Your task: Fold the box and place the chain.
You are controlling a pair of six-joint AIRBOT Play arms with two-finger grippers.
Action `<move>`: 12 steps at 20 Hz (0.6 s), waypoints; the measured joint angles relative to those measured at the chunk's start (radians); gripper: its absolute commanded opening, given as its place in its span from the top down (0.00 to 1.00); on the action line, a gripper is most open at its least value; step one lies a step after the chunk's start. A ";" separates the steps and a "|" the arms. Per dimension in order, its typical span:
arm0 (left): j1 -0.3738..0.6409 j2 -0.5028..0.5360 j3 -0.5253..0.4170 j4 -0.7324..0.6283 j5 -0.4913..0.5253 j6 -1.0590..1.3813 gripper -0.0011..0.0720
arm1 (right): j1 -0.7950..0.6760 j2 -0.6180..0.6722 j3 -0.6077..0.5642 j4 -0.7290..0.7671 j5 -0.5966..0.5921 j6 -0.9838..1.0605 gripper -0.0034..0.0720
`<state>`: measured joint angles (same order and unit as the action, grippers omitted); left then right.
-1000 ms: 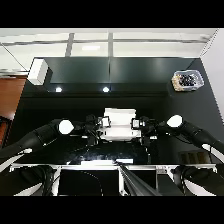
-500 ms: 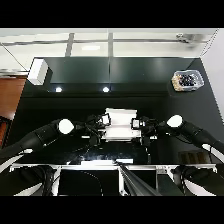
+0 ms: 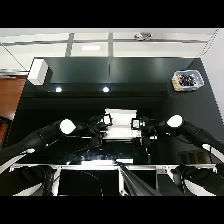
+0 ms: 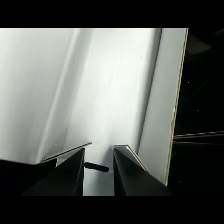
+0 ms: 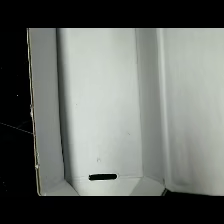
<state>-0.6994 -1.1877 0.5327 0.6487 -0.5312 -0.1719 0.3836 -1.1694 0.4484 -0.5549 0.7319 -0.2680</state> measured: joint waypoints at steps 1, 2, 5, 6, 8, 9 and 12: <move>-0.002 -0.008 0.000 -0.013 0.003 0.015 0.68 | 0.000 0.000 0.000 0.000 0.000 0.000 0.32; -0.003 -0.017 0.002 -0.027 0.007 0.027 0.68 | 0.000 0.000 0.000 0.000 0.000 0.000 0.32; -0.005 -0.031 0.004 -0.060 0.013 0.050 0.69 | 0.000 0.000 0.000 0.000 0.000 0.000 0.32; -0.005 -0.032 0.005 -0.065 0.014 0.055 0.69 | 0.000 0.000 0.000 0.000 0.000 0.001 0.32; -0.005 -0.036 0.005 -0.072 0.014 0.061 0.58 | 0.000 0.000 0.000 0.000 0.000 0.001 0.32; -0.005 -0.037 0.005 -0.074 0.012 0.063 0.46 | 0.000 0.000 0.000 0.000 0.000 0.002 0.32; -0.005 -0.038 0.005 -0.076 0.009 0.066 0.44 | 0.000 0.000 0.000 0.001 0.000 0.003 0.32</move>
<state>-0.7044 -1.2259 0.5377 0.5728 -0.5224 -0.1059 0.3836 -1.1694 0.4484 -0.5541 0.7315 -0.2653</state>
